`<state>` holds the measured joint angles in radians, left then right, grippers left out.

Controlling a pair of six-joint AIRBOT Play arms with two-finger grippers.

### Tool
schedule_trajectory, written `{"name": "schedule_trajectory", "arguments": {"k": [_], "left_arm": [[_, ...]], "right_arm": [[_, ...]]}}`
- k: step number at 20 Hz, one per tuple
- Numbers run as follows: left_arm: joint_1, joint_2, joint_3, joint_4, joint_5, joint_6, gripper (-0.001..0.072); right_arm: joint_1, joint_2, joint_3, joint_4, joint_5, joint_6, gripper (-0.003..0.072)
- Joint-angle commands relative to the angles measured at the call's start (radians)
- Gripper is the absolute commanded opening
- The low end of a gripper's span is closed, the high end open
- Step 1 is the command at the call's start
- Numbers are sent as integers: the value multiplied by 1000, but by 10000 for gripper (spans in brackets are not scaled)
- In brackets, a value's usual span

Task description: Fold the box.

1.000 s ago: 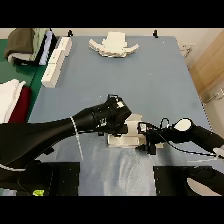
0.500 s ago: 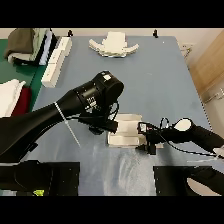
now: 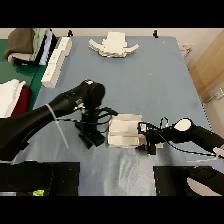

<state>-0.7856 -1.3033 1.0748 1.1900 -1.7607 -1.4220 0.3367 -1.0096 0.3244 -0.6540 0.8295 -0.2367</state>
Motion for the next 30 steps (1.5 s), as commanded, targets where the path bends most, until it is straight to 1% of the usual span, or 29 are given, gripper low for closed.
{"name": "schedule_trajectory", "arguments": {"k": [1, 3, 4, 5, 6, 7, 8, 11, 13, 16, 18, 20, 22, 25, 28, 30], "left_arm": [[184, 135, -210, -42, 13, 333, 13], [315, 243, -301, -73, 115, 478, 16], [368, 289, -332, -111, 179, 571, 18], [399, 320, -352, -144, 255, 609, 19], [412, 340, -364, -166, 332, 626, 173], [412, 345, -377, -188, 430, 637, 597], [411, 343, -391, -220, 521, 686, 696], [401, 318, -450, -324, 753, 1070, 697], [399, 307, -494, -383, 847, 1297, 697], [393, 299, -565, -498, 906, 1545, 697], [371, 299, -624, -629, 949, 1730, 696], [340, 299, -671, -764, 967, 1878, 696], [302, 298, -698, -840, 987, 1934, 696], [251, 265, -704, -854, 1027, 1922, 696], [196, 228, -700, -855, 1110, 1830, 696], [187, 228, -700, -861, 1118, 1828, 697]], "right_arm": [[0, 1, 1, 0, 0, 0, 510], [0, 1, 0, 0, 0, 0, 510], [0, 1, 0, 0, 0, 0, 510], [0, 1, 1, 0, 0, 0, 510], [0, 1, 0, 0, 0, 0, 511], [0, 1, 0, 0, 0, 0, 510], [0, 1, 1, 0, 0, 0, 510], [0, 1, 0, 0, 0, 0, 510], [0, 1, 1, 0, 0, 0, 511], [0, 1, 0, 0, 0, 0, 511], [0, 1, 1, 0, 0, 0, 511], [0, 1, 1, 0, 0, 0, 510], [0, 1, 0, 0, 0, 0, 510], [0, 1, 1, 0, 0, 0, 510], [0, 1, 0, 0, 0, 0, 510], [0, 1, 0, 0, 0, 0, 510]]}}
